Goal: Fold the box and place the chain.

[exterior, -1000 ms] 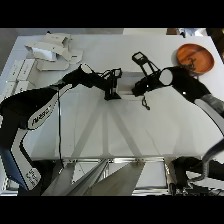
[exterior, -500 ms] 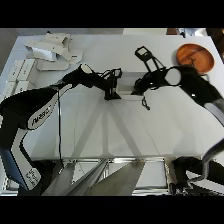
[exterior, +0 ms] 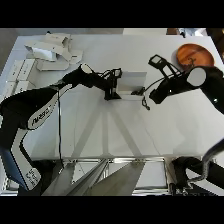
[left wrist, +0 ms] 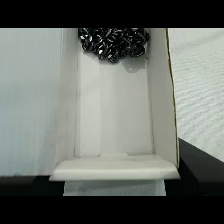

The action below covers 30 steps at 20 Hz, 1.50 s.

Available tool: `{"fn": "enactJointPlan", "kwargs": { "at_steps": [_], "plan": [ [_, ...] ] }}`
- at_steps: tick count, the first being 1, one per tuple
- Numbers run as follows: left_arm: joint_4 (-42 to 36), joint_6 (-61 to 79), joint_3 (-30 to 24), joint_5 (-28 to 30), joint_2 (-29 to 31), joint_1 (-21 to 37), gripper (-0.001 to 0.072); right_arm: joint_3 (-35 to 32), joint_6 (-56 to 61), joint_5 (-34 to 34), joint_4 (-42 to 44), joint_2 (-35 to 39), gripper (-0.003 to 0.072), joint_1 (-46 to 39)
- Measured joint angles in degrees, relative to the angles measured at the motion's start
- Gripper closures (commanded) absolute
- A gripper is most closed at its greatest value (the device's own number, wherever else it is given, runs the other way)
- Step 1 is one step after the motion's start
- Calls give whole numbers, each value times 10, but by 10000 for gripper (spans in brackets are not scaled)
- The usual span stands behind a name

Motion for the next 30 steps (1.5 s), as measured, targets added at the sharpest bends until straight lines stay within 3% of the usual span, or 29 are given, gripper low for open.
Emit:
{"fn": "enactJointPlan", "kwargs": {
  "at_steps": [13, 16, 18, 28, 29, 30],
  "plan": [
    [0, 0, 0, 0, 0, 0, 271, -49, -7, -54, 31, -122, 207, 8],
    [0, 0, 0, 0, 0, 0, 271, -49, -6, -82, 30, -134, 228, 8],
    [0, 0, 0, 0, 0, 0, 271, -49, -4, -100, 29, -138, 297, 8],
    [0, 0, 0, 0, 0, 0, 271, -52, 7, -128, 24, -141, 307, 8],
    [0, 0, 0, 0, 0, 0, 271, -54, 9, -128, 24, -142, 318, 8],
    [0, 0, 0, 0, 0, 0, 271, -57, 11, -127, 24, -142, 380, 8]
  ]
}}
